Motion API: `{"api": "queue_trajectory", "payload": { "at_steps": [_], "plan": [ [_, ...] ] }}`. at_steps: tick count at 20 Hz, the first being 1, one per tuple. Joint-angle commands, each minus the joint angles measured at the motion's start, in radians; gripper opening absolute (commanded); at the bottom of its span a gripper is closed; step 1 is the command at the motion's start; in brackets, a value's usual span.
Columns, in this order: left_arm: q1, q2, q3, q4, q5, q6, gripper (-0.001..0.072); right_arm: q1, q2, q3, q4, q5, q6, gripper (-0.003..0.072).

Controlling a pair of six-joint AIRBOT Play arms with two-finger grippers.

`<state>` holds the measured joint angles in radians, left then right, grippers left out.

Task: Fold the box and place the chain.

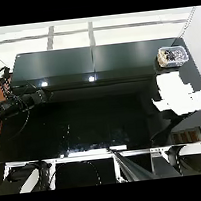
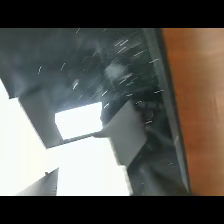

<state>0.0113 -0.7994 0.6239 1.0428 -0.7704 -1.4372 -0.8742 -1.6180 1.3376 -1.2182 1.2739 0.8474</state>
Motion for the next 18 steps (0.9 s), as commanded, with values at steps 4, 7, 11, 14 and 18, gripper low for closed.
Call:
{"api": "queue_trajectory", "payload": {
  "at_steps": [4, 7, 11, 14, 18],
  "plan": [
    [0.000, 0.000, 0.000, -0.012, -0.017, -0.008, 0.0699, 0.029, -0.002, 0.015, -0.004, 0.100, -0.052, 0.0020],
    [0.000, 0.000, 0.000, -0.011, -0.031, -0.009, 0.0699, 0.036, 0.074, -0.001, 0.242, 0.129, -0.044, 0.0020],
    [0.000, 0.000, 0.000, -0.012, -0.060, -0.011, 0.0699, 0.105, 0.261, -0.171, 0.422, 0.102, -0.046, 0.0020],
    [-0.001, 0.000, -0.003, -0.022, -0.082, -0.011, 0.0699, 0.217, 0.417, -0.389, 0.580, -0.022, -0.049, 0.0020],
    [-0.081, -0.007, -0.018, -0.111, -0.059, -0.006, 0.0699, 0.510, 0.627, -0.730, 0.771, -0.293, -0.089, 0.0020]
  ]
}}
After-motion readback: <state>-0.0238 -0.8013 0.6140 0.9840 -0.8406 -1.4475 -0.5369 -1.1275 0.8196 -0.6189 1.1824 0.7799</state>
